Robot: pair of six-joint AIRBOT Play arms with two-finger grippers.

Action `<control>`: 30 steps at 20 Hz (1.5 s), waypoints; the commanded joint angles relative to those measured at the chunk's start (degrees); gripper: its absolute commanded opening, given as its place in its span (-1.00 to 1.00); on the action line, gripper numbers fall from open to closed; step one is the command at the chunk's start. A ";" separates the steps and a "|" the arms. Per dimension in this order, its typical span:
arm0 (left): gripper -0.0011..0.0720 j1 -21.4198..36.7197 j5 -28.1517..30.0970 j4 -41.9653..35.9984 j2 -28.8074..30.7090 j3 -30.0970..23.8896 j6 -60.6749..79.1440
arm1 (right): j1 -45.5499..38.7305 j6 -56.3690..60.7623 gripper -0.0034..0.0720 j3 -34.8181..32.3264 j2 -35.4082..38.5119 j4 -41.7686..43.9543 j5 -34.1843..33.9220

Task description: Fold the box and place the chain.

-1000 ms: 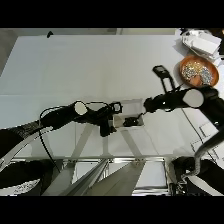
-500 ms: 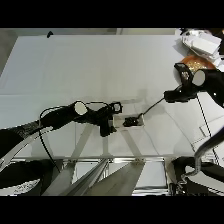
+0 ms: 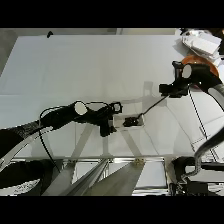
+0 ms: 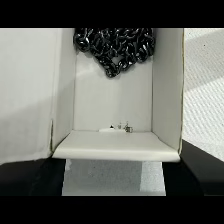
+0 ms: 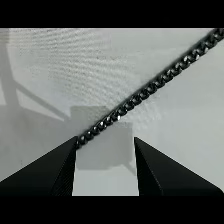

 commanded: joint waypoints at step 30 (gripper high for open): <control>-0.06 0.00 0.02 0.00 0.04 -0.02 0.02 | 3.32 -14.49 -0.87 0.20 29.92 2.27 13.97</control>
